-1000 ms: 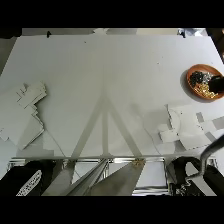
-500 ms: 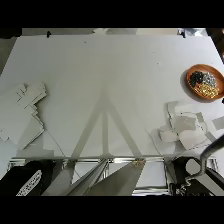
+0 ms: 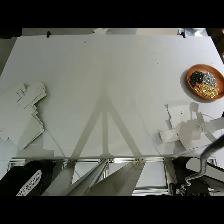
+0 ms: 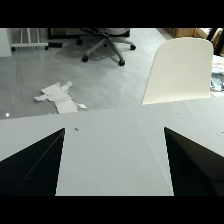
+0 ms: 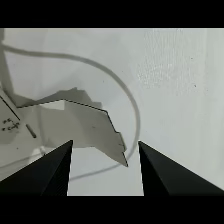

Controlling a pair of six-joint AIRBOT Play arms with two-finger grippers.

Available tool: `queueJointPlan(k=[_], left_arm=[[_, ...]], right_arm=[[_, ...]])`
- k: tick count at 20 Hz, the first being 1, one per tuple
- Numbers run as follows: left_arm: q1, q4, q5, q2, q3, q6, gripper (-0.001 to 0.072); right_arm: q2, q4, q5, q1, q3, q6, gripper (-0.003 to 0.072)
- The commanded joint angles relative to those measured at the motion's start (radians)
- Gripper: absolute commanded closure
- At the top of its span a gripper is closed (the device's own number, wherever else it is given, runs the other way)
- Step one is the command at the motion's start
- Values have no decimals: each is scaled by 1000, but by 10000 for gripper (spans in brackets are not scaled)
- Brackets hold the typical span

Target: Fold the box and place the chain.

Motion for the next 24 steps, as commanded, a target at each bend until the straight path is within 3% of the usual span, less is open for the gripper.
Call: queueJointPlan(k=[1, 5, 8, 10, 11, 13, 19, 24], left_arm=[[-1, 0, -2, 1, 1, 0, 12], [-1, 0, -6, 1, 1, 0, 12], [-1, 0, -7, 1, 1, 0, 12], [-1, 0, -8, 1, 0, 0, 12], [-1, 0, -10, 1, 0, 0, 12], [-1, 0, -10, 1, 1, 0, 12], [-1, 0, -9, 1, 1, 0, 12], [-1, 0, -10, 1, 1, 0, 12]], right_arm=[[-72, 2, 6, -71, 1, -53, 226], [-120, 86, 35, -92, 1, -121, 229], [-144, 113, 32, -92, 1, -135, 327], [-169, 132, 41, -92, 1, -144, 451], [-180, 152, 52, -92, 1, -150, 568], [-182, 186, 81, -91, 1, -179, 679], [-174, 264, 273, -90, 2, -220, 678], [-79, 761, 270, -71, 2, -273, 679]])
